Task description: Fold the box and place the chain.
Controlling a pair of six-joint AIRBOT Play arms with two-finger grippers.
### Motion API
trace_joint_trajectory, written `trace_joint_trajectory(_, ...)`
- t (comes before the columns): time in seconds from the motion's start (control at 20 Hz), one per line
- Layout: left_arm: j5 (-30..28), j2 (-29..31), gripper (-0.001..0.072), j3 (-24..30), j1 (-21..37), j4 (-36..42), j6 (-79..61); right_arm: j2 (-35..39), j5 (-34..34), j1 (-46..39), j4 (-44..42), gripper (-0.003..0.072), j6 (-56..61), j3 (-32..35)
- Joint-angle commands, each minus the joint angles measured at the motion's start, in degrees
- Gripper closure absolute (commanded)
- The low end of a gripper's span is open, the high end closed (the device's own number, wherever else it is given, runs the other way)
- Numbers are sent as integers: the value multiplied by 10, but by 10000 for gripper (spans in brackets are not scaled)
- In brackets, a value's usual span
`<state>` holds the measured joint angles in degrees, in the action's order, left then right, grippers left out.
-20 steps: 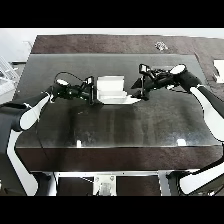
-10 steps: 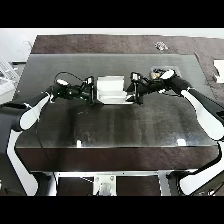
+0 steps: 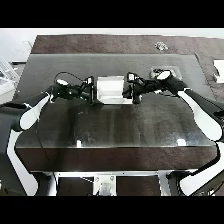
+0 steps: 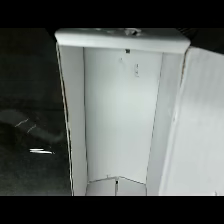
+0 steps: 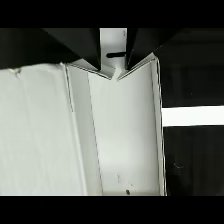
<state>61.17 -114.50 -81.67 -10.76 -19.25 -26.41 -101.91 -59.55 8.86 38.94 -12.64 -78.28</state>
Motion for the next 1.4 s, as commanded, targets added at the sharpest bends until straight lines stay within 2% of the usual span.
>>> trace_joint_trajectory(0.0, 0, 0, 171, 0, 0, 0, 0, -3, 0, 14, -10, 488, 0, 0)
trace_joint_trajectory(0.2, 0, 0, 171, 0, 0, 0, 0, -9, 18, 18, -26, 484, -1, 0)
trace_joint_trajectory(0.25, 0, 0, 171, 0, 0, 0, 0, -9, 20, 17, -28, 448, 0, 0)
trace_joint_trajectory(0.3, 0, 0, 171, 0, 0, 0, 0, -9, 19, 17, -28, 347, 0, 0)
trace_joint_trajectory(0.35, 0, 0, 171, 0, 0, 0, 0, -9, 19, 17, -27, 292, 0, 0)
trace_joint_trajectory(0.4, 0, 0, 171, 0, 0, 0, 0, -9, 19, 17, -28, 275, -1, 0)
trace_joint_trajectory(0.45, 0, 0, 171, 0, 0, 0, 0, -9, 19, 18, -27, 146, -1, 0)
trace_joint_trajectory(0.5, 0, 0, 170, 0, 0, 0, 0, -9, 15, 17, -27, 114, 0, 0)
trace_joint_trajectory(0.85, 0, 0, 171, 0, 0, 0, 0, -8, 0, 16, -15, 117, 6, 0)
trace_joint_trajectory(0.95, 0, 0, 171, 0, 0, 0, 0, -1, -1, 9, 45, 293, 47, -1)
trace_joint_trajectory(1.05, 0, 0, 170, 0, 0, 0, 0, 13, -6, -7, 70, 329, 106, -1)
trace_joint_trajectory(1.15, 0, 0, 171, 0, 0, 0, 0, 37, -24, -23, 47, 624, 126, -1)
trace_joint_trajectory(1.2, 0, 0, 171, 0, 0, 0, 0, 52, -25, -28, 30, 674, 146, -1)
trace_joint_trajectory(1.35, 0, 0, 171, 0, 0, 0, 0, 91, -25, -41, 27, 675, 246, -1)
